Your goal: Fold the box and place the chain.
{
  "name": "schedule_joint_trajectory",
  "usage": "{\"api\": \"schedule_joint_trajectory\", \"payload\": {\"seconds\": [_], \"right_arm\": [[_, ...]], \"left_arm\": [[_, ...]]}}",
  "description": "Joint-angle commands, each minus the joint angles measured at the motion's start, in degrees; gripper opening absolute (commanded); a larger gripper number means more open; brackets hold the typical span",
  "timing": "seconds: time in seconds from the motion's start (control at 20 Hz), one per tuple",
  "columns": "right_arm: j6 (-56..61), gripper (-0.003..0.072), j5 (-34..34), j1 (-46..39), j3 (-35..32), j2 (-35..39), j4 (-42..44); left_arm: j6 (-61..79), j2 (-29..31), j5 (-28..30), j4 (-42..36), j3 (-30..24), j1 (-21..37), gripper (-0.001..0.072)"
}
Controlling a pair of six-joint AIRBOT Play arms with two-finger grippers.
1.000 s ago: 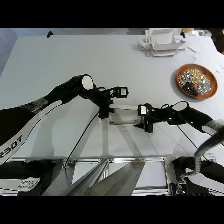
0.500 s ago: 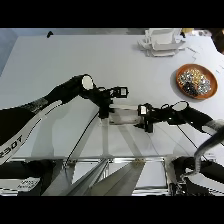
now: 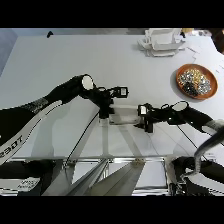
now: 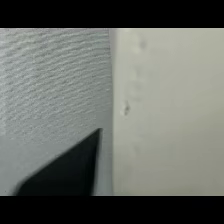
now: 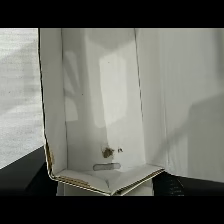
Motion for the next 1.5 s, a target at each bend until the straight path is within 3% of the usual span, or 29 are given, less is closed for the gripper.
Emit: {"api": "schedule_joint_trajectory", "payload": {"seconds": [0.0, 0.05, 0.3, 0.35, 0.4, 0.5, 0.55, 0.65, 0.85, 1.1, 1.45], "right_arm": [[0.0, 0.0316, 0.1, 0.0, 0.0, 0.0, 0.0], [0.0, 0.0316, 0.1, 0.0, 0.0, 0.0, 0.0], [0.0, 0.0316, 0.1, 0.0, 0.0, 0.0, 0.0], [0.0, 0.0316, 0.1, 0.0, 0.0, 0.0, 0.0], [0.0, 0.0316, 0.1, 0.0, 0.0, 0.0, 0.0], [0.0, 0.0316, 0.1, 0.0, 0.0, 0.0, 0.0], [0.0, 0.0316, 0.1, 0.0, 0.0, 0.0, 0.0], [0.0, 0.0316, 0.1, 0.0, 0.0, 0.0, 0.0], [0.0, 0.0316, 0.1, 0.0, 0.0, 0.0, 0.0], [0.0, 0.0316, 0.1, 0.0, 0.0, 0.0, 0.0], [0.0, 0.0316, 0.2, 0.0, 0.0, 0.0, 0.0]], "left_arm": [[-1.4, 0.9, -2.2, 3.1, 0.0, 0.2, 0.0543], [-3.4, 1.7, -2.6, 5.8, 0.0, 0.3, 0.0694], [-19.7, 8.6, -8.9, 19.4, 0.0, 0.3, 0.0688], [-22.3, 10.5, -10.6, 19.9, 0.0, 0.3, 0.0649], [-24.9, 12.2, -11.9, 19.8, 0.0, 0.3, 0.0513], [-27.9, 15.4, -14.2, 17.2, 0.0, -0.1, 0.0041], [-27.5, 16.2, -14.3, 14.2, 0.0, -0.3, 0.0004], [-26.1, 16.2, -11.9, 7.1, 0.0, -1.2, 0.0004], [-19.9, 13.2, 1.2, -7.1, 0.0, -4.8, 0.0007], [-23.8, 8.0, 16.1, -7.8, 0.0, -6.4, 0.0004], [-28.4, 9.2, 11.9, -2.4, 0.0, -4.5, 0.0004]]}}
